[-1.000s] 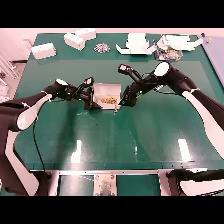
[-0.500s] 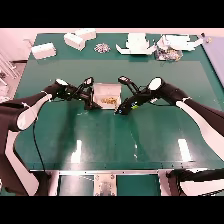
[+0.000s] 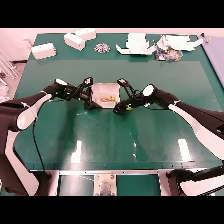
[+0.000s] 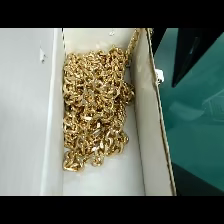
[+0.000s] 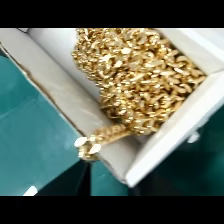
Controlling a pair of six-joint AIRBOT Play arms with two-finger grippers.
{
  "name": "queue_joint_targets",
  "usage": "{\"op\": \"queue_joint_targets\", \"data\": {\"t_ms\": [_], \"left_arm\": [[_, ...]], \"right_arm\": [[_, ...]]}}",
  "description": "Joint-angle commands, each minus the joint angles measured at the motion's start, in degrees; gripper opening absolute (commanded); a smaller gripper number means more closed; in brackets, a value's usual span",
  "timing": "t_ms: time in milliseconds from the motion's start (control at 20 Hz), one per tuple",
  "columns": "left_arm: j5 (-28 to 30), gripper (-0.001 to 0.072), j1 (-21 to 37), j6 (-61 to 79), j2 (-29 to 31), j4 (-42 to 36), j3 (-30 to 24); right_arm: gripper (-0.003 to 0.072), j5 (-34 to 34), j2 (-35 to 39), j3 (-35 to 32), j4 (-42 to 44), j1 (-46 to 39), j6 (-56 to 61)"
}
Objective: Fold the box and place the chain.
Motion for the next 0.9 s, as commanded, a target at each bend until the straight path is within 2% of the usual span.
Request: {"op": "queue_joint_targets", "data": {"t_ms": [0, 50, 100, 300, 600, 850], "left_arm": [[-0.33, 0.0630, -0.04, 0.09, 0.04, -0.02, 0.02], [-0.33, 0.0630, -0.04, 0.09, 0.04, -0.02, 0.02], [-0.33, 0.0630, -0.04, 0.09, 0.04, 0.00, 0.02], [-0.33, 0.0630, -0.04, 0.09, 0.04, 0.00, 0.02], [-0.31, 0.0630, -0.04, 0.09, 0.04, 0.00, 0.02], [-0.33, 0.0631, -0.04, 0.09, 0.04, 0.00, 0.02]], "right_arm": [[0.0155, -2.51, -0.85, -0.24, -1.70, 0.11, 1.68], [0.0018, -2.10, -0.85, -0.24, -1.73, 0.11, 1.70], [0.0004, -1.70, -0.85, -0.24, -1.81, 0.11, 2.40], [0.0002, -1.40, 1.20, -0.20, -1.38, 0.35, 4.26], [0.0002, -0.24, 14.32, -0.17, 0.02, 0.59, 4.26], [0.0002, -3.74, 20.85, -0.02, 0.33, 0.59, 4.20]]}}
